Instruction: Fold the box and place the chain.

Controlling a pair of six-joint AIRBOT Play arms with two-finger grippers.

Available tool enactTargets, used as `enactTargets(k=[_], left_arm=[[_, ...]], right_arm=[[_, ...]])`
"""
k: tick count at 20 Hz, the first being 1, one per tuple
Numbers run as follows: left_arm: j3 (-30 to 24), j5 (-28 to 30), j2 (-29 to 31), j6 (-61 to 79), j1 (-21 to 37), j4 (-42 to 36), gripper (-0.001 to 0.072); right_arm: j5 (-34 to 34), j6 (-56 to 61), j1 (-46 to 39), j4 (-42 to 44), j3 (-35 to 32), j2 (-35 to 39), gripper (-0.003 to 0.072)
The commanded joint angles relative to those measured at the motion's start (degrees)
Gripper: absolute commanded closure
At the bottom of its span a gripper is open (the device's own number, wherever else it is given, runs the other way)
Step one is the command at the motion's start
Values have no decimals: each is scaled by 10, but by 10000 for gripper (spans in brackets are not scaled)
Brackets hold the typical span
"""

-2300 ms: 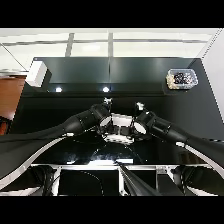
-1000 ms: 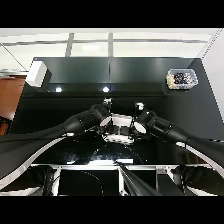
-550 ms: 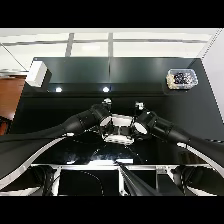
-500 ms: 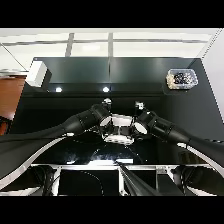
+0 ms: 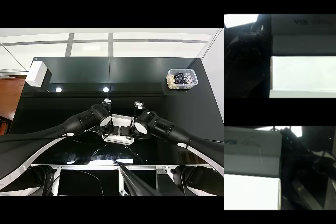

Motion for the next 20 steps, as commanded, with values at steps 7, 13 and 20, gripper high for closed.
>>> enactTargets(k=[7,13,20], left_arm=[[0,1,0,-1,0,0,677],[0,2,0,-1,0,0,677],[0,2,0,-1,0,0,677]], right_arm=[[46,-82,-11,-50,1,163,186],[150,-133,-137,-349,0,341,187],[-138,-160,-460,-224,3,226,-24]])
